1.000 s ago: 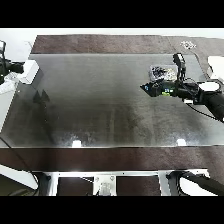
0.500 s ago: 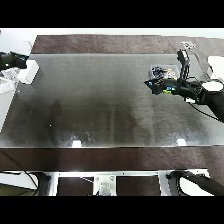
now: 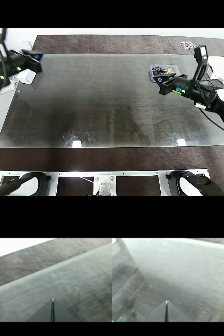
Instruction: Fold the box and place the chain.
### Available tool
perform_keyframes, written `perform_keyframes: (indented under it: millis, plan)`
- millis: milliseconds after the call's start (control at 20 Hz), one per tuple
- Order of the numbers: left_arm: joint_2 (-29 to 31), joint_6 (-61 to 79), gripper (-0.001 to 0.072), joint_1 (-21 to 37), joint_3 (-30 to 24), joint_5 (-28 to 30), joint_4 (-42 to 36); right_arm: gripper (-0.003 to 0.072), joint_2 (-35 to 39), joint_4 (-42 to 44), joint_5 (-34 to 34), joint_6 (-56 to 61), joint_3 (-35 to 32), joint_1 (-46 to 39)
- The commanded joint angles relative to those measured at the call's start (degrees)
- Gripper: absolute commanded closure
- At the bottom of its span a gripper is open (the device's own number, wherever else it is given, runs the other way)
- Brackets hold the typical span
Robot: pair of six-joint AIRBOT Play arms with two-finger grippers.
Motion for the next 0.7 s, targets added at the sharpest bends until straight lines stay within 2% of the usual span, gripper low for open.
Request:
perform_keyframes:
  millis: [0,150,350,500,650]
  plan:
    - [9.4,9.1,0.0695,-9.6,-13.5,15.2,-4.7,0.0673,8.6,-1.5,-5.5,-0.4,-8.0,0.0]
    - [13.9,13.0,0.0695,-16.3,-22.0,17.1,-7.6,0.0673,16.3,-3.7,-5.9,-0.9,-15.2,0.0]
    - [15.1,15.0,0.0695,-22.7,-30.9,22.8,-9.9,0.0673,25.7,-3.7,-8.6,-3.9,-24.0,0.0]
    - [15.1,15.2,0.0696,-27.4,-34.6,24.5,-11.4,0.0673,31.5,-3.7,-9.0,-3.9,-30.2,0.0]
    - [15.1,16.0,0.0696,-31.1,-35.5,25.7,-15.3,0.0673,36.0,-3.7,-9.0,-3.8,-35.9,0.0]
